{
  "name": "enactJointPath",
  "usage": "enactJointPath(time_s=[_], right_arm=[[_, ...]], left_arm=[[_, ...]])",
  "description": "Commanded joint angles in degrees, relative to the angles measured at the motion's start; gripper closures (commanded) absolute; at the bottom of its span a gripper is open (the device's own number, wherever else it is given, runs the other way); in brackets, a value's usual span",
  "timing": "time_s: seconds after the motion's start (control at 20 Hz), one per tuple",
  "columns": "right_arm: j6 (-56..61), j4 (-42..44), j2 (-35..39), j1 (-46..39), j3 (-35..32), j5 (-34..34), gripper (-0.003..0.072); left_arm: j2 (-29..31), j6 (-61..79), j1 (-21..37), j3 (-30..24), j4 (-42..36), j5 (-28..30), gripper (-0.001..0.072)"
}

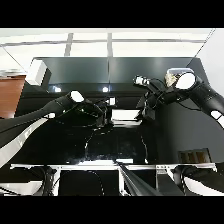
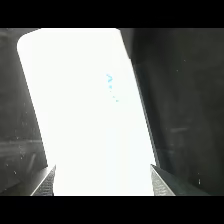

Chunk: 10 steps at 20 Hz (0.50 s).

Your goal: Fold the box and place the chain.

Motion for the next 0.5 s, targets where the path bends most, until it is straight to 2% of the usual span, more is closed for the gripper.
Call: enactJointPath(time_s=[0.0,0.45], right_arm=[[-4.11,0.66,-0.04,0.57,-0.35,-2.03,0.0018],[-5.99,0.79,-2.05,1.33,-1.31,-4.17,0.0031]], left_arm=[[-0.04,0.02,-0.22,0.00,0.48,-0.02,0.0307],[-0.04,0.00,-0.20,0.00,0.46,-0.02,0.0307]])
